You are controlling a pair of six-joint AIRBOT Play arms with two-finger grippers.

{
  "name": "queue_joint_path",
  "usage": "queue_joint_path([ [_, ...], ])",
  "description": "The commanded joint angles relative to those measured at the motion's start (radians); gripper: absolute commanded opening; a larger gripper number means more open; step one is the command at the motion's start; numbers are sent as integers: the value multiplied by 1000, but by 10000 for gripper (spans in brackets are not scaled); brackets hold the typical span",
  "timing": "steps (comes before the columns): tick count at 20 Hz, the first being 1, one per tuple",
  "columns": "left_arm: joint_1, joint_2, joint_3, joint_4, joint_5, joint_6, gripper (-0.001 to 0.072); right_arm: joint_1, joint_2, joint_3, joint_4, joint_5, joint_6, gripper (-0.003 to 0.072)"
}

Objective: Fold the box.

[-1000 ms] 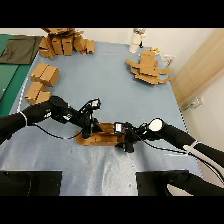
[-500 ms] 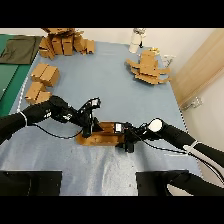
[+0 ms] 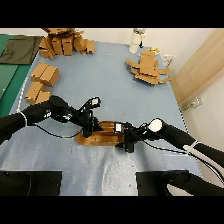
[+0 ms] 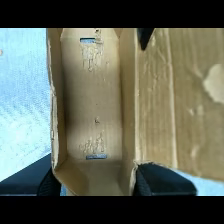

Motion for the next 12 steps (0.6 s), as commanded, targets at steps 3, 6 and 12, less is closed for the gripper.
queue_joint_path([
  [3, 2, 3, 0, -14, 32, -145, 437, 0, 0, 0, 0, -1, 0, 419],
  [6, 5, 5, 17, -9, 36, -311, 666, 0, 0, 0, 0, 0, 0, 419],
  [12, 53, 165, 39, 261, -25, -525, 667, 0, 0, 0, -8, 0, 0, 419],
])
